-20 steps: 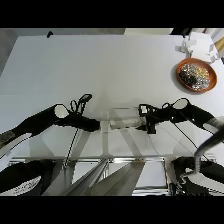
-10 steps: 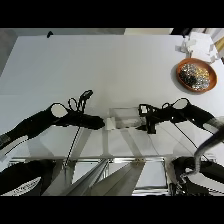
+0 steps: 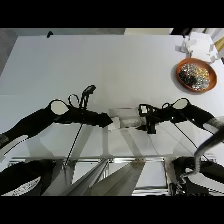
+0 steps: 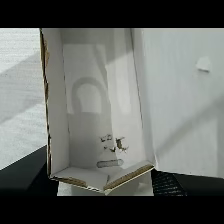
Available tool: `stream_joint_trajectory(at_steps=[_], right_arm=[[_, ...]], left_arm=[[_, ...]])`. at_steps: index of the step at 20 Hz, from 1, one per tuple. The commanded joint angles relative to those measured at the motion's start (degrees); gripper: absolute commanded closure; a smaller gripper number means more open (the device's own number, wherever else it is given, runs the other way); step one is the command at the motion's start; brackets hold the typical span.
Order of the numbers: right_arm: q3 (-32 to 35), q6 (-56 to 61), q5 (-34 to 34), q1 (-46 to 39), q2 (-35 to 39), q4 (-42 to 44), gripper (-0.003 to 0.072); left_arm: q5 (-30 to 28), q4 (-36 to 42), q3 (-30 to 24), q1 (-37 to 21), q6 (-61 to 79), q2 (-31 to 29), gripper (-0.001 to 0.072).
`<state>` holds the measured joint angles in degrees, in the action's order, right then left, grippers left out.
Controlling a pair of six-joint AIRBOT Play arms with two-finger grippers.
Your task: Fold the box and place the chain.
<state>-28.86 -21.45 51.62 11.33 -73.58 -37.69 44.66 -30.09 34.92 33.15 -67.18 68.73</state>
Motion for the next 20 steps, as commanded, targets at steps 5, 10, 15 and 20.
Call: stream_joint_trajectory(at_steps=[5,10,15,20], right_arm=[[-0.1,0.0,0.0,0.0,0.0,0.0,0.0394],[-0.1,0.0,0.0,0.0,0.0,0.0,0.0394],[-0.1,0.0,0.0,0.0,0.0,0.0,0.0394],[-0.1,0.0,0.0,0.0,0.0,0.0,0.0394]], left_arm=[[-2.1,-0.9,0.2,3.3,-2.7,2.3,0.0286],[-5.6,-12.0,3.0,6.1,-17.8,2.6,0.0287],[-2.2,-27.8,11.5,10.8,-36.1,6.4,0.0288],[4.4,-38.0,17.9,14.5,-48.7,11.3,0.0291]])
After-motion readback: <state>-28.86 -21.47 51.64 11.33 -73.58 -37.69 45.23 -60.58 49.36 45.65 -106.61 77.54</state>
